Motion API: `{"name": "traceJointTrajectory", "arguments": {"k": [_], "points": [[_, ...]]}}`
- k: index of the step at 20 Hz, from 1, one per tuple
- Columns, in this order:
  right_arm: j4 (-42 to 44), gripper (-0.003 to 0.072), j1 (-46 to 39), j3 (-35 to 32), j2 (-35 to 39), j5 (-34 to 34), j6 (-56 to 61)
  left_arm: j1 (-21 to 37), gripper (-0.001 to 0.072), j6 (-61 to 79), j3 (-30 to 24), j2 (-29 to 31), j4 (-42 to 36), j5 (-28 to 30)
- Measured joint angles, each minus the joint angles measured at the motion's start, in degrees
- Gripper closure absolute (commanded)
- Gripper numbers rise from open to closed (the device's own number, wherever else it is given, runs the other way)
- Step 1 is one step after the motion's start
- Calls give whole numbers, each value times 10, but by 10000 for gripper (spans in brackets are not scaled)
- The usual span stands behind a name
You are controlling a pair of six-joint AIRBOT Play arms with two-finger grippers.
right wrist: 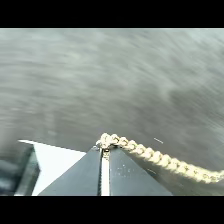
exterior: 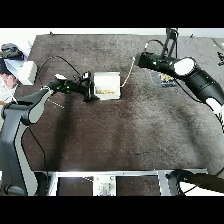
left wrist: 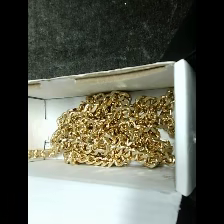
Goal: Fold the box and place the chain.
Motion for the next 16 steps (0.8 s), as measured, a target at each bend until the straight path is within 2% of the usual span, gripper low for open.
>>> {"name": "traceJointTrajectory", "arguments": {"k": [7,12,13,14,15,16], "points": [[-1,673,75,23,-27,-38,-10,0,241,0,0,0,0,0],[-1,671,92,25,-88,-6,-11,0,241,0,0,0,0,0],[-1,578,92,25,-100,8,-11,0,241,0,0,0,0,0],[-3,318,91,25,-110,23,-11,0,241,0,0,0,0,0],[-5,275,88,25,-118,36,-11,0,241,0,0,0,0,0],[-7,282,85,25,-124,45,-12,0,241,0,0,0,0,0]]}}
